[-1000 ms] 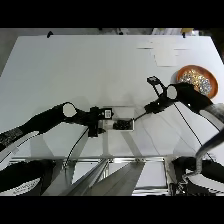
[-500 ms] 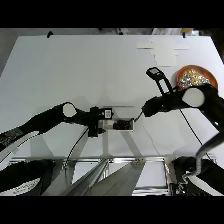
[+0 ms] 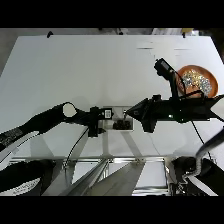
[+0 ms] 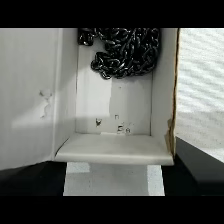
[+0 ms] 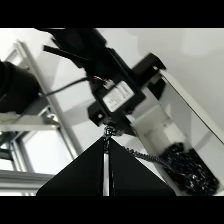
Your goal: Fold the box and place the chain.
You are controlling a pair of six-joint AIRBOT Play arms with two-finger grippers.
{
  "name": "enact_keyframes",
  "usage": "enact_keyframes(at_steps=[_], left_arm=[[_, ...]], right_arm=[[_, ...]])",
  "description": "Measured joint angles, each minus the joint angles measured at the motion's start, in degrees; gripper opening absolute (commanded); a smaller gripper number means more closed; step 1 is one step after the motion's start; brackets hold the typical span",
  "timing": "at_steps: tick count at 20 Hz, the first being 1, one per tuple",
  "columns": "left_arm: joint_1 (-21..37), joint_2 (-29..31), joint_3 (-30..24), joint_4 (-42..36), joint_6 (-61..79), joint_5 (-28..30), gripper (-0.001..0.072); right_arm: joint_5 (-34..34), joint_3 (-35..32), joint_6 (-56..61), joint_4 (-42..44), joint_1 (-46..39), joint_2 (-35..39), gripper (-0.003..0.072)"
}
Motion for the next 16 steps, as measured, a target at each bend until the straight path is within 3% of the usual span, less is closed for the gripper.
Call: enact_keyframes(at_steps=[3, 8, 14, 16], left_arm=[[0.0, 0.0, 0.0, 0.0, 0.0, 0.0, 0.0313], [0.0, 0.0, 0.0, 0.0, 0.0, 0.0, 0.0313], [0.0, 0.0, 0.0, 0.0, 0.0, 0.0, 0.0313], [0.0, 0.0, 0.0, 0.0, 0.0, 0.0, 0.0313]], right_arm=[[0.0, 0.0, -1.3, 1.5, 0.0, 0.3, 0.0014], [-1.8, -2.2, -3.9, -3.5, 0.0, -1.4, 0.0014], [-5.3, -6.5, -10.9, -4.8, 2.1, -9.8, 0.0018], [-7.0, -6.9, -13.0, -4.8, 4.2, -13.2, 0.0126]])
